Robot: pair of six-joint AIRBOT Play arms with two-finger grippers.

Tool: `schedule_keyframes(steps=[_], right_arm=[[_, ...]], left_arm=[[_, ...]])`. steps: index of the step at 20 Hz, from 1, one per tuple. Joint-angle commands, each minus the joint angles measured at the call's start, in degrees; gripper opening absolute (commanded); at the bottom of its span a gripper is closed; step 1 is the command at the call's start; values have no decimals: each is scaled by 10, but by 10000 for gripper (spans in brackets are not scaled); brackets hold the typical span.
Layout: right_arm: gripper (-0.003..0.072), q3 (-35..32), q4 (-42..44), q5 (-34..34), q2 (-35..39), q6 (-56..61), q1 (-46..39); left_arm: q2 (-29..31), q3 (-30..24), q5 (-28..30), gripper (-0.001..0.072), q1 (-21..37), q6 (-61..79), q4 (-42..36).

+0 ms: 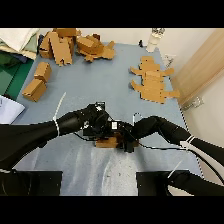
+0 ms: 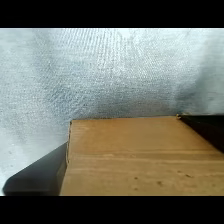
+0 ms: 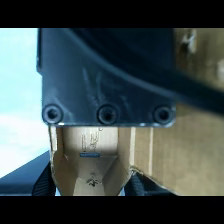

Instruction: Fold the box.

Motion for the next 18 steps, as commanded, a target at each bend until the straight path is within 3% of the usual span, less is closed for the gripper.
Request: schedule_keyframes(steps=[1, 3, 4, 5, 6, 9, 17, 18], right_arm=[[463, 0, 0, -1, 0, 0, 0], [463, 0, 0, -1, 0, 0, 0], [463, 0, 1, -1, 0, 0, 0], [462, 0, 0, -1, 0, 0, 0], [463, 0, 0, -1, 0, 0, 0], [463, 0, 0, -1, 0, 0, 0], [463, 0, 0, 0, 0, 0, 0], [463, 0, 0, 0, 0, 0, 0]], left_arm=[[0, 2, -17, 390, 0, 0, 3], [0, 2, -35, 389, 0, 1, 6], [0, 2, -47, 328, 0, 1, 13], [0, 2, -57, 199, 0, 2, 19], [0, 2, -64, 125, 0, 2, 24], [0, 2, -63, 14, 0, 2, 26], [0, 2, -50, 16, 0, 2, 25], [0, 2, -50, 46, 0, 2, 25]])
